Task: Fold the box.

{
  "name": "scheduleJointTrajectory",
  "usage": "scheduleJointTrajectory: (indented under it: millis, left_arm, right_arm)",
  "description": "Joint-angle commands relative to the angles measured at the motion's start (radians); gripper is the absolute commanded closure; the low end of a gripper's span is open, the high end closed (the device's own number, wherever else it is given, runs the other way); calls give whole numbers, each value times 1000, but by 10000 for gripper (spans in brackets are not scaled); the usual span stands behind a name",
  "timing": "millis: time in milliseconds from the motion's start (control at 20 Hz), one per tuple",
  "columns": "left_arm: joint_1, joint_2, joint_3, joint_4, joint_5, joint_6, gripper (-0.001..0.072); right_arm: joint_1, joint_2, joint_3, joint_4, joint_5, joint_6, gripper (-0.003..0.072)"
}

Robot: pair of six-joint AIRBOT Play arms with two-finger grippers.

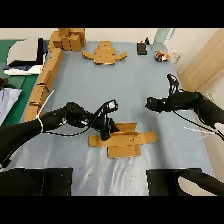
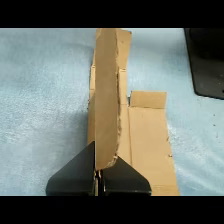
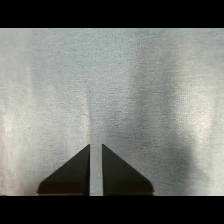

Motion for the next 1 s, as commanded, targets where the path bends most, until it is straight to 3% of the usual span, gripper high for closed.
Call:
scheduleJointTrajectory:
  millis: [0,150,350,550,700,950]
  left_arm:
    - [5,0,-3,0,-12,-9,698]
    - [5,0,-3,0,-2,-9,697]
    - [5,0,-3,0,-2,-9,698]
    - [5,0,-3,0,-2,-9,698]
    - [5,0,-3,0,-2,-9,698]
    - [5,0,-3,0,-3,-9,698]
  right_arm:
    - [0,0,0,1,-6,0,682]
    - [0,0,0,-14,-33,1,682]
    - [5,24,-1,-45,-158,36,682]
    - [116,118,-1,-200,-290,248,683]
    - [289,247,-31,-396,-365,489,683]
    - [750,485,-187,-459,-396,509,683]
